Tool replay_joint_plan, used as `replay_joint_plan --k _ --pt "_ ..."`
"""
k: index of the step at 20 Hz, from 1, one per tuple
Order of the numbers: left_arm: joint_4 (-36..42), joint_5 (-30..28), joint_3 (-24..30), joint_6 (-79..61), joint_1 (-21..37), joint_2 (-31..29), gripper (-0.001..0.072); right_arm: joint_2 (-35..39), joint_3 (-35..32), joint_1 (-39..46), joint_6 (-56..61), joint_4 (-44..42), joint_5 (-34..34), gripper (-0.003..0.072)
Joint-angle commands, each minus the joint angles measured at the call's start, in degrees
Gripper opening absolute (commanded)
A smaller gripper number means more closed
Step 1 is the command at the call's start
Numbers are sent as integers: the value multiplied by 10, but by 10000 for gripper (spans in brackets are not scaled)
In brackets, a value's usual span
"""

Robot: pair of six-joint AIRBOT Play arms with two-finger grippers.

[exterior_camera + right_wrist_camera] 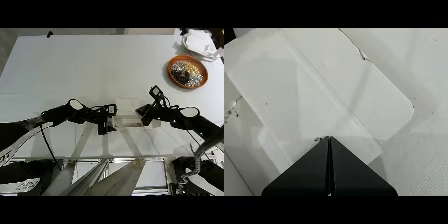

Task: Fold the box and place the chain.

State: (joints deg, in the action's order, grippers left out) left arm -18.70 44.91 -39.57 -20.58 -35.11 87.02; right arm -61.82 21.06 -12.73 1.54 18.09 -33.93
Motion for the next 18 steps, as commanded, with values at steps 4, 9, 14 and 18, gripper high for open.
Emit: replay_joint_plan --k 4,9,14,18 --pt "-1 0 0 -2 0 0 371 -2 0 -1 4 31 -34 22" --pt "-1 0 0 -2 0 0 371 50 21 0 4 57 -23 22" --pt "-1 0 0 -2 0 0 371 146 34 0 4 134 -54 22" --pt "-1 0 0 -2 0 0 371 161 32 0 4 379 -208 22"
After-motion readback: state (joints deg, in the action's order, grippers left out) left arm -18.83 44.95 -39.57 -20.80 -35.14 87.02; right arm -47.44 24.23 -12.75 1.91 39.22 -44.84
